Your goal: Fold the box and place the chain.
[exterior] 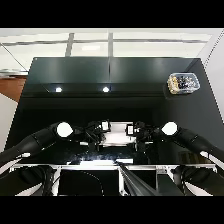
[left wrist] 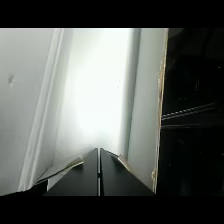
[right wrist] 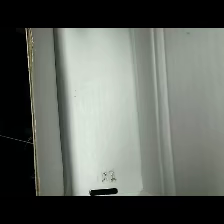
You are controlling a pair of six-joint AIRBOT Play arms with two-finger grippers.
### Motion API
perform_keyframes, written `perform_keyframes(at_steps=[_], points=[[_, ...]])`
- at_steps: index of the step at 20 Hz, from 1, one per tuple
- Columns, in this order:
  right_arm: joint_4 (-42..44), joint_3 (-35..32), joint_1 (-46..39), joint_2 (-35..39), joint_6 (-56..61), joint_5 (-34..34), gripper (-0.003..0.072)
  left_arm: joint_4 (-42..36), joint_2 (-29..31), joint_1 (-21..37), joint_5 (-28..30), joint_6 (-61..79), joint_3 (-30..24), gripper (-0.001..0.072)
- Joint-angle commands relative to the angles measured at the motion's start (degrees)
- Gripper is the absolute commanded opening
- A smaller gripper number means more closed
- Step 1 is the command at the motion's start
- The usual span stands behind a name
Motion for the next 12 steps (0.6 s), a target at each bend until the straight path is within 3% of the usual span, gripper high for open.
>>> perform_keyframes(at_steps=[1, 6, 12], points=[[0.00, -0.04, -0.02, 0.00, 0.00, 0.02, 0.0486, 0.24, 0.79, 0.22, -0.07, -0.44, 0.04, 0.0030], [0.00, -0.02, -0.02, 0.00, 0.00, 0.02, 0.0486, 3.50, 7.58, 7.08, -3.28, -6.34, 0.04, 0.0030], [0.00, -0.04, -0.02, 0.00, 0.00, 0.02, 0.0486, 12.33, 15.17, 26.51, -19.41, -24.39, 0.04, 0.0030]])
